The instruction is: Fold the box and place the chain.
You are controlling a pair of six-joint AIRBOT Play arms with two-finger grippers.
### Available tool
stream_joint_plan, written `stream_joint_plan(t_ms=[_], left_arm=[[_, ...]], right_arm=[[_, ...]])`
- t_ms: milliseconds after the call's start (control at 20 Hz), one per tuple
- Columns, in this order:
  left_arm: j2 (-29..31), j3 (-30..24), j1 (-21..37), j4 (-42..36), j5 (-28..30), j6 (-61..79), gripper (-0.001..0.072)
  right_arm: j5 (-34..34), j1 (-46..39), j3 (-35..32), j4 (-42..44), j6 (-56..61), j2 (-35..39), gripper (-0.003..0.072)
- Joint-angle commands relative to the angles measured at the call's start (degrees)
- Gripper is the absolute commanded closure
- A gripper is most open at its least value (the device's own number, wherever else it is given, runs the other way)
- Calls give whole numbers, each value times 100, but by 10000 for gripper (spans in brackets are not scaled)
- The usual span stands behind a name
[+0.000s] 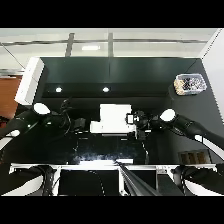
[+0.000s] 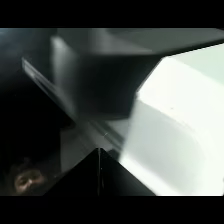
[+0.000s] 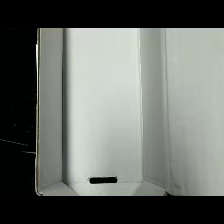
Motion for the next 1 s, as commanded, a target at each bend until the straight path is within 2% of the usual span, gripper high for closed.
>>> stream_joint_plan(t_ms=[0,250,350,400,450,500,550,600,950], left_arm=[[-267,238,-286,-494,103,422,682],[-267,317,-267,-1014,-186,944,672],[-267,317,-267,-1084,-170,920,393],[-267,319,-267,-1082,-170,922,356],[-267,319,-267,-1080,-170,925,353],[-267,319,-267,-1082,-170,927,308],[-267,319,-267,-1082,-170,927,166],[-267,319,-267,-1082,-175,925,65],[-267,319,-221,-1062,-227,927,76]], right_arm=[[2,0,-2,4,2,-4,211],[0,0,-2,2,0,-4,211],[0,0,-2,2,0,-4,211],[0,0,-2,2,0,-4,211],[0,0,-2,2,0,-4,211],[0,0,-2,2,0,-4,211],[0,0,-2,2,0,-4,211],[0,0,-2,2,0,-4,211],[0,0,-2,2,0,-4,211]])
